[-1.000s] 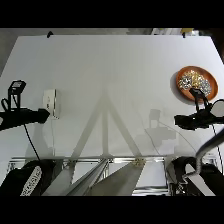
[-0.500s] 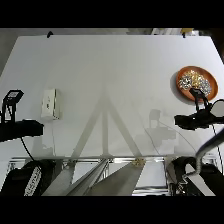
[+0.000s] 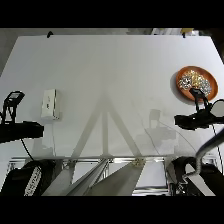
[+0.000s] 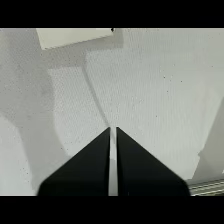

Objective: Fold the box and place the chain.

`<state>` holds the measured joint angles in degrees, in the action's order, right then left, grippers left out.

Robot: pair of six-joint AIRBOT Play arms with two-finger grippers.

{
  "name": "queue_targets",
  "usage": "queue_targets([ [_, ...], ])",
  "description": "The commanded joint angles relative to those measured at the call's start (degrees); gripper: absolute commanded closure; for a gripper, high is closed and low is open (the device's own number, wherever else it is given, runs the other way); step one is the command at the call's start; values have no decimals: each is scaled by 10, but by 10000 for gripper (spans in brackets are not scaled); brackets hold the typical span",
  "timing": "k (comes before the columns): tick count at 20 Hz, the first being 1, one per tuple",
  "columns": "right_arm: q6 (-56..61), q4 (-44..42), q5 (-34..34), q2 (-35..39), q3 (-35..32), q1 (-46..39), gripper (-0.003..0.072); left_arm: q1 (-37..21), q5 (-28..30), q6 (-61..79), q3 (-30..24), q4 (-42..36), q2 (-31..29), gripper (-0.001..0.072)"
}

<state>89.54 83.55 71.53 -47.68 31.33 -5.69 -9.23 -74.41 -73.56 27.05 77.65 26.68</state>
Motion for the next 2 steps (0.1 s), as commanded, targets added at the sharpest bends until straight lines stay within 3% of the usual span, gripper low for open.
queue_targets([
  [1,0,0,0,0,0,0,663,0,9,0,0,0,-1,499],
  [2,0,0,0,0,0,0,663,0,14,0,0,0,-1,446],
])
